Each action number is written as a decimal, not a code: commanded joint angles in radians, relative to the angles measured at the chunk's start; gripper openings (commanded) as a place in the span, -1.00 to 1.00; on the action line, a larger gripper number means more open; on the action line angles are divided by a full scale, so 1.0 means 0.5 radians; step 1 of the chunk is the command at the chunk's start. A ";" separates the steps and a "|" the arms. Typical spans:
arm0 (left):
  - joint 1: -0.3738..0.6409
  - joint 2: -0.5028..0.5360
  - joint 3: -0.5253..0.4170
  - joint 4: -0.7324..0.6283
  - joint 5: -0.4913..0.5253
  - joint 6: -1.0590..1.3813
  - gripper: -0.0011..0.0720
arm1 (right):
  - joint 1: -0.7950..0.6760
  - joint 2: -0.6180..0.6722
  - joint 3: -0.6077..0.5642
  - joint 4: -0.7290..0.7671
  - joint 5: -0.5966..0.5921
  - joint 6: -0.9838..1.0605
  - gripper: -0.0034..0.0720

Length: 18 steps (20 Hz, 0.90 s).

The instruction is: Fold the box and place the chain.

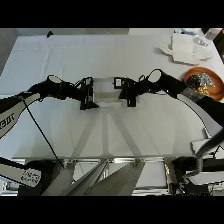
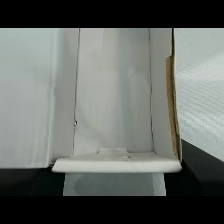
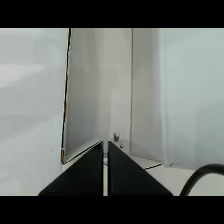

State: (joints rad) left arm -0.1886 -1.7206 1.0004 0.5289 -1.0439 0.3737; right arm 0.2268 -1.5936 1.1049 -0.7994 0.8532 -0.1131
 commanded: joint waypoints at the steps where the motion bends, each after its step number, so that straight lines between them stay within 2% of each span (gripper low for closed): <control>1: 0.000 -0.001 0.002 0.000 0.002 0.000 0.11 | 0.002 0.002 -0.001 -0.001 0.032 0.002 -0.87; 7: 0.000 -0.001 0.002 0.000 0.001 0.000 0.11 | 0.001 0.189 -0.001 -0.034 0.045 0.036 -0.88; 10: 0.000 -0.001 0.001 0.000 0.001 0.000 0.11 | 0.001 0.391 -0.001 -0.108 0.044 0.319 -0.88; 13: 0.000 -0.001 0.002 0.001 0.001 -0.001 0.11 | -0.027 0.584 -0.002 -0.462 0.041 0.809 -0.88; 15: 0.000 -0.001 0.002 0.001 0.001 -0.001 0.11 | -0.128 0.636 -0.002 -0.635 0.067 1.344 -0.88; 17: 0.000 -0.001 0.001 0.000 0.001 -0.001 0.11 | -0.288 0.610 -0.007 -0.658 0.182 1.875 -0.88; 18: 0.000 -0.001 0.002 0.001 0.001 -0.001 0.11 | -0.373 0.580 -0.014 -0.657 0.273 1.995 -0.88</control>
State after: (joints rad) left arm -0.1886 -1.7206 1.0004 0.5289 -1.0435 0.3733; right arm 0.1226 -1.3087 1.1019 -1.0618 0.9154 0.5495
